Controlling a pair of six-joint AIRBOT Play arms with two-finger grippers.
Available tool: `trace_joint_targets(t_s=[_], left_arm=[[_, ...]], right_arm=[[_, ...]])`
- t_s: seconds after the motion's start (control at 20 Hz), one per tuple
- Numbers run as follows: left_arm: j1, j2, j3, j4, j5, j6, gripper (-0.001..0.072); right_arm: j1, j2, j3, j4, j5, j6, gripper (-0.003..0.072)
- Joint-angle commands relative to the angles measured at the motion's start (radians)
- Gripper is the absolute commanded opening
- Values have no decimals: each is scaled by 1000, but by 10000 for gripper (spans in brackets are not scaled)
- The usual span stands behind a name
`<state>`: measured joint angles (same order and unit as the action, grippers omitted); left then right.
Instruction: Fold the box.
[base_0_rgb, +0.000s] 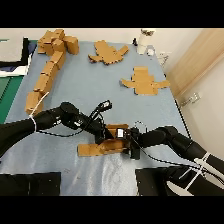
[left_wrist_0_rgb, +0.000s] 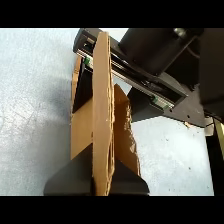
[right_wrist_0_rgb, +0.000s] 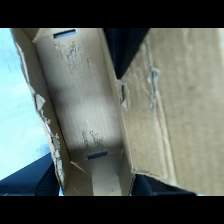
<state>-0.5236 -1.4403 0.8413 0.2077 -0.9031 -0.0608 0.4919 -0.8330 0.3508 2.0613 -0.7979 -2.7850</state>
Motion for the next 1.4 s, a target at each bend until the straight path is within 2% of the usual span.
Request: trace_joint_targets(t_s=[0.0, 0.2, 0.7, 0.8, 0.9, 1.05, 1.35], left_arm=[[0, -1, 1, 5, 13, 0, 14], [0, -1, 1, 48, 14, -8, 14], [2, -1, 1, 58, 13, -8, 17], [2, -1, 1, 66, 13, -16, 425], [2, 2, 1, 71, 10, -47, 453], [24, 15, 1, 185, -30, -151, 454], [165, 109, 1, 371, -219, -370, 454]], right_arm=[[1, 23, 1, 26, 1, -37, 515], [0, 22, 1, 26, -4, -43, 515], [0, -8, 0, 22, -4, -43, 515], [0, -8, -1, 22, -4, -43, 516], [0, -8, -1, 22, -5, -43, 516], [0, -8, -1, 22, -5, -43, 516], [0, -8, -1, 21, -4, -43, 515]])
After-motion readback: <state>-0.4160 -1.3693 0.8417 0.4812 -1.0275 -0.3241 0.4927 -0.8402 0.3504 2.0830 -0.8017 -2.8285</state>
